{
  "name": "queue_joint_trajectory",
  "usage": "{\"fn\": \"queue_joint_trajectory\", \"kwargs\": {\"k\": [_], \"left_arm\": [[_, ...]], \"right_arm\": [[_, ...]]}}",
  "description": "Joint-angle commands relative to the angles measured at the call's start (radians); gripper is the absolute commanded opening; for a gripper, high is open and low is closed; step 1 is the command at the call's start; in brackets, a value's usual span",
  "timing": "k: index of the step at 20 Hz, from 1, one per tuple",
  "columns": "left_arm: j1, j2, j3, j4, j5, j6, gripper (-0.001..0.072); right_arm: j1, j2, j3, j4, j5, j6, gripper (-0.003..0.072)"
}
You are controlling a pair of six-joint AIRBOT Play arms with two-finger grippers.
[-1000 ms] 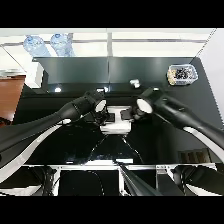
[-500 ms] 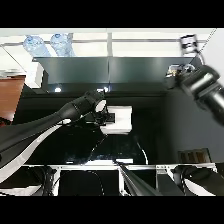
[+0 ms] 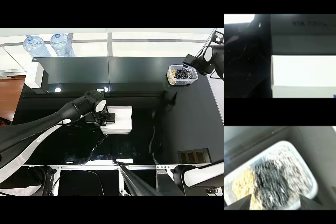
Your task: Fold the box and place the chain.
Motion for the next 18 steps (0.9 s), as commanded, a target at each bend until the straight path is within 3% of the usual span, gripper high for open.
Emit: {"fn": "queue_joint_trajectory", "kwargs": {"k": [1,2,4,10,12,13,18], "left_arm": [[0.001,0.000,0.000,0.000,-0.001,-0.001,0.0024],[0.001,0.000,0.000,0.000,-0.001,-0.001,0.0024],[0.001,0.000,0.000,0.000,-0.001,-0.001,0.0024],[0.001,0.000,0.000,0.000,-0.002,-0.001,0.0024],[0.001,0.000,0.000,0.001,-0.002,-0.001,0.0024],[0.001,0.000,0.000,0.000,0.000,-0.001,0.0024],[0.001,0.000,0.000,0.000,0.002,-0.001,0.0024]], "right_arm": [[-0.028,-0.210,0.230,0.100,0.115,-0.076,0.0713],[-0.028,-0.239,0.250,0.121,0.128,-0.077,0.0712],[-0.026,-0.270,0.251,0.178,0.122,-0.077,0.0553],[-0.026,-0.292,0.251,0.158,0.130,-0.076,0.0531],[-0.025,-0.287,0.252,0.163,0.170,-0.077,0.0098],[-0.023,-0.276,0.252,0.169,0.195,-0.091,0.0014],[-0.010,-0.040,0.252,0.168,0.231,-0.291,0.0013]]}}
